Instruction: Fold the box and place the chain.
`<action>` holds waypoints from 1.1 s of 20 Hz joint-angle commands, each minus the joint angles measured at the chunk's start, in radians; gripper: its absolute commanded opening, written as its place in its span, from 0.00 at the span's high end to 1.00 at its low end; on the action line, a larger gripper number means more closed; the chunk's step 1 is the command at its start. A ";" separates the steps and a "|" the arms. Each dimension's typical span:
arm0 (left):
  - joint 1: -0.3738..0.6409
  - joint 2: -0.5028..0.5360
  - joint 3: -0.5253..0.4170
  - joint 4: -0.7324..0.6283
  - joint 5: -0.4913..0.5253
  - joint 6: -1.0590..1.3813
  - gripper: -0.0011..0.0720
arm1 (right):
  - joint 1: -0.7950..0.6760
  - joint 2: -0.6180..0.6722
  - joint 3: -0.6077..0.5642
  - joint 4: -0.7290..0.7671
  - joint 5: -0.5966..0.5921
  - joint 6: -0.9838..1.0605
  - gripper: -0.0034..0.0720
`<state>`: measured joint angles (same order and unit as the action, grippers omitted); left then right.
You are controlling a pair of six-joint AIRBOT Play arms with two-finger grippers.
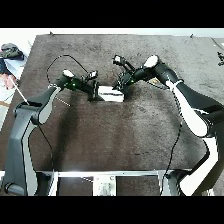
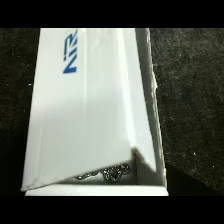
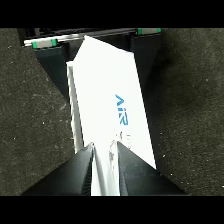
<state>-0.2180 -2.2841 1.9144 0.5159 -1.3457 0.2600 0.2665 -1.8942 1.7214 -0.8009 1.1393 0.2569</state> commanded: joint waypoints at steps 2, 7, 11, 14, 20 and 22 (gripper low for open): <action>0.001 0.000 0.000 0.000 0.000 -0.001 0.36 | 0.002 0.000 0.000 -0.001 0.020 0.001 0.74; 0.001 0.000 0.000 0.000 0.000 -0.001 0.36 | 0.006 0.000 0.001 -0.040 -0.002 0.001 0.74; 0.001 0.000 0.000 0.000 0.000 -0.001 0.36 | 0.008 0.000 0.001 -0.041 -0.003 0.001 0.74; 0.001 0.000 0.000 0.000 0.000 -0.001 0.36 | 0.008 0.000 0.001 -0.043 -0.004 0.000 0.75; 0.001 0.000 0.000 0.000 0.000 -0.001 0.36 | 0.009 0.000 0.001 -0.044 0.027 0.001 0.91; 0.001 0.000 0.000 0.000 0.000 -0.001 0.36 | 0.009 0.000 0.000 -0.045 0.046 0.002 0.91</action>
